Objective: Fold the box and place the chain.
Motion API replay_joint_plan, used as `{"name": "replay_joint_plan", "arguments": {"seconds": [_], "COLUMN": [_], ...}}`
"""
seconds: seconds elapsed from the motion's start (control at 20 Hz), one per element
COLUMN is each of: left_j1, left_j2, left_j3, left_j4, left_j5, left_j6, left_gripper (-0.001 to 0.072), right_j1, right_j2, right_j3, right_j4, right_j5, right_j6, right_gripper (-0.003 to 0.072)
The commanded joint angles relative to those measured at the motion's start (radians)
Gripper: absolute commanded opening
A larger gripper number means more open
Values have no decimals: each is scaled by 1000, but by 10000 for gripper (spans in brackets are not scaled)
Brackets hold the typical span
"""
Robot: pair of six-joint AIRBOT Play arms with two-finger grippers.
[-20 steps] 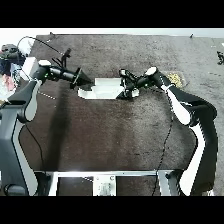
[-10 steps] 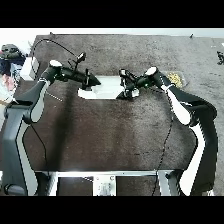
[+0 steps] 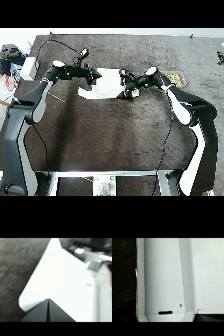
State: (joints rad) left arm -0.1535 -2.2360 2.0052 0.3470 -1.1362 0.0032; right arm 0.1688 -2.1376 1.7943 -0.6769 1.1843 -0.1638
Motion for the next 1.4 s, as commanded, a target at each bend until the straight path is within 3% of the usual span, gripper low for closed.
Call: {"name": "replay_joint_plan", "arguments": {"seconds": [0.0,0.3,0.55,0.8,1.0,1.15,1.2,1.25,1.35], "left_j1": [-10,-43,-39,-11,29,38,33,25,22], "left_j2": [-2,-4,3,84,159,166,161,156,157], "left_j3": [-2,-2,0,2,5,6,5,-1,-37], "left_j4": [121,248,251,241,271,415,482,527,546], "left_j5": [47,44,44,39,-86,-235,-285,-294,-272], "left_j6": [-58,-58,-58,-55,-55,-39,8,24,55], "left_gripper": [11,11,11,11,12,31,347,611,623], "right_j1": [0,0,0,0,0,0,0,0,0], "right_j2": [-1,-1,-1,-1,-1,-1,-1,-1,-1], "right_j3": [1,1,0,1,1,0,1,1,1], "right_j4": [0,0,0,0,0,0,0,0,0], "right_j5": [2,2,2,2,2,2,2,2,2], "right_j6": [0,0,0,0,0,0,0,0,0], "right_gripper": [467,468,467,467,468,468,468,468,468]}}
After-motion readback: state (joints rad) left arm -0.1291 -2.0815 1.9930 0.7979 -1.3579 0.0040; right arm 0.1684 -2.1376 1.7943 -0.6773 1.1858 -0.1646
